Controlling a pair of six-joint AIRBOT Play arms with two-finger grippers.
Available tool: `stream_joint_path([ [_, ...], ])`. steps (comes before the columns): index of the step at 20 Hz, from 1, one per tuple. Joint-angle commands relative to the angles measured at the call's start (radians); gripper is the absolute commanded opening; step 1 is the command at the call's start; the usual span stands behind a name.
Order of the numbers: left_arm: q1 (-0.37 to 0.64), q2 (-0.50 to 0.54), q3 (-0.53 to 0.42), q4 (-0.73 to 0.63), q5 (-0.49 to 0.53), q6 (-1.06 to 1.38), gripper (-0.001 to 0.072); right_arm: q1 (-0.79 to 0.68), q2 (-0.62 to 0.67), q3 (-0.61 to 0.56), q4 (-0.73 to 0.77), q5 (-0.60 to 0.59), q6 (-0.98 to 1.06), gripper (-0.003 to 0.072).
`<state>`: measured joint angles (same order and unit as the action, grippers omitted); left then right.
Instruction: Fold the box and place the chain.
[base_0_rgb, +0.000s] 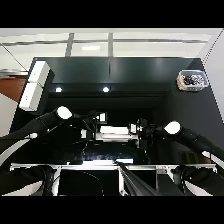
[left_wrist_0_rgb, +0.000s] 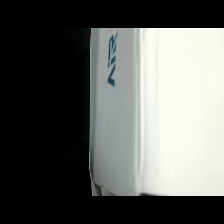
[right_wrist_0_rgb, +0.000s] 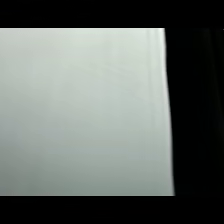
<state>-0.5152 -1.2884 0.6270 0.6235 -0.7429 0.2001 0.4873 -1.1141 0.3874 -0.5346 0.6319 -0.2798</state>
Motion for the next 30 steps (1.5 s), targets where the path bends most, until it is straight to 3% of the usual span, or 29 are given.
stream_joint_path([
  [1,0.004,0.052,0.001,0.080,-0.002,-0.074,0.0537,0.001,0.000,0.001,-0.002,-0.001,0.001,0.0485],
  [3,0.024,0.114,0.001,0.109,-0.001,-0.130,0.0638,0.001,0.000,0.001,-0.001,0.000,0.001,0.0486],
  [7,0.107,0.259,0.001,0.203,-0.053,-0.330,0.0638,0.001,0.000,0.001,-0.002,0.002,0.001,0.0485],
  [12,0.184,0.374,0.001,0.261,-0.351,-0.581,0.0586,0.001,0.000,0.001,-0.017,0.022,-0.006,0.0485],
  [14,0.179,0.370,-0.001,0.233,-0.464,-0.706,0.0037,0.001,0.000,0.001,-0.017,0.022,-0.006,0.0485],
  [15,0.166,0.368,-0.007,0.213,-0.526,-0.704,0.0031,0.001,0.000,0.001,-0.016,0.022,-0.005,0.0485],
  [17,0.117,0.367,-0.032,0.149,-0.551,-0.705,0.0031,0.001,0.000,0.001,-0.016,0.022,-0.005,0.0485],
  [20,0.006,0.358,-0.072,-0.001,-0.375,-0.702,0.0031,0.001,0.000,0.001,-0.016,0.022,-0.005,0.0485],
  [23,-0.077,0.335,-0.081,-0.109,-0.012,-0.701,0.0032,0.001,0.000,0.001,-0.016,0.021,-0.005,0.0485],
  [26,-0.104,0.291,-0.081,-0.120,0.307,-0.702,0.0033,0.001,0.000,0.001,-0.016,0.021,-0.005,0.0485],
  [28,-0.103,0.238,-0.080,-0.119,0.380,-0.702,0.0032,0.001,0.000,0.001,-0.016,0.021,-0.005,0.0485],
  [30,-0.103,0.179,-0.080,-0.109,0.381,-0.702,0.0032,0.001,0.000,0.001,-0.016,0.021,-0.005,0.0485],
])
